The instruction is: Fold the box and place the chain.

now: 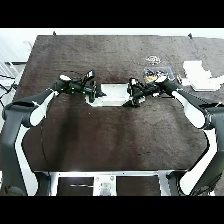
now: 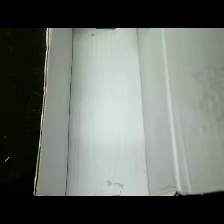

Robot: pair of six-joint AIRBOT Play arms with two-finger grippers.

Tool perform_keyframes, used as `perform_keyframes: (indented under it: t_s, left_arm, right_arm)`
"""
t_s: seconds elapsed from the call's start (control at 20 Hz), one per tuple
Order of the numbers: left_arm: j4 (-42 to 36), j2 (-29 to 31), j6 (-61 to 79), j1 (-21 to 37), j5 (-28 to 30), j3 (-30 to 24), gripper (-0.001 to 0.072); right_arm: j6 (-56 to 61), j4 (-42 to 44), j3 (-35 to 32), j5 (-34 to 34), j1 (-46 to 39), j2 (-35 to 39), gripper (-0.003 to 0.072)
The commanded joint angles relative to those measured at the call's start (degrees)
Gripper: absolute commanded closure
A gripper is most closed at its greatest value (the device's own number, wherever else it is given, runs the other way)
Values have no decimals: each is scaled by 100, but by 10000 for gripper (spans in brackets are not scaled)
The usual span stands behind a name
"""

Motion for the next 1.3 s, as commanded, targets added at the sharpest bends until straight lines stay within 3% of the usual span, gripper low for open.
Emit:
perform_keyframes:
  t_s: [0.0,1.25]
  left_arm:
    - [2,-4,0,2,2,4,691]
    - [-33,-4,0,0,2,4,690]
  right_arm:
    - [4,2,4,-2,0,-4,34]
    - [4,4,4,-2,-11,-4,47]
